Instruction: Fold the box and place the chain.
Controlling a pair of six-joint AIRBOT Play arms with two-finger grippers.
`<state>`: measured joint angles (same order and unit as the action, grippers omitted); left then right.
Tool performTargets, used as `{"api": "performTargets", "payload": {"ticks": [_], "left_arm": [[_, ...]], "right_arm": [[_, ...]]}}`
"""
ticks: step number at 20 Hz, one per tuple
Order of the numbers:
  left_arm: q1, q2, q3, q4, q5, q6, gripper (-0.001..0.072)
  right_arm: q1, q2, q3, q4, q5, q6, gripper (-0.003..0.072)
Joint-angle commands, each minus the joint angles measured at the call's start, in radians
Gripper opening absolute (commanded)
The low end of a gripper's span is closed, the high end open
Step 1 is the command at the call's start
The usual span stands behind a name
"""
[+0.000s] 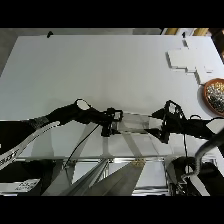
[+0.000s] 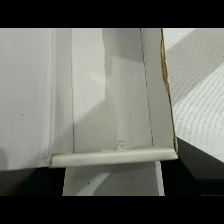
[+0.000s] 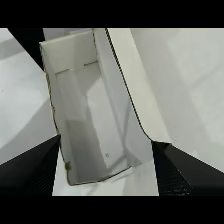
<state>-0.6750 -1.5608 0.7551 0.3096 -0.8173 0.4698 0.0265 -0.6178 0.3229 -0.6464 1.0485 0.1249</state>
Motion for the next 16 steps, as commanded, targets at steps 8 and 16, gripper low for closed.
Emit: {"api": "performTargets", "payload": {"ticks": [8, 16], "left_arm": [[0.000, 0.000, 0.001, 0.001, -0.002, 0.002, 0.0134], [0.000, 0.000, 0.001, 0.001, -0.002, 0.002, 0.0134]], "right_arm": [[0.000, -0.004, 0.001, 0.008, 0.152, 0.111, 0.0080], [0.001, -0.089, 0.001, 0.205, -0.144, 0.110, 0.0024]]}}
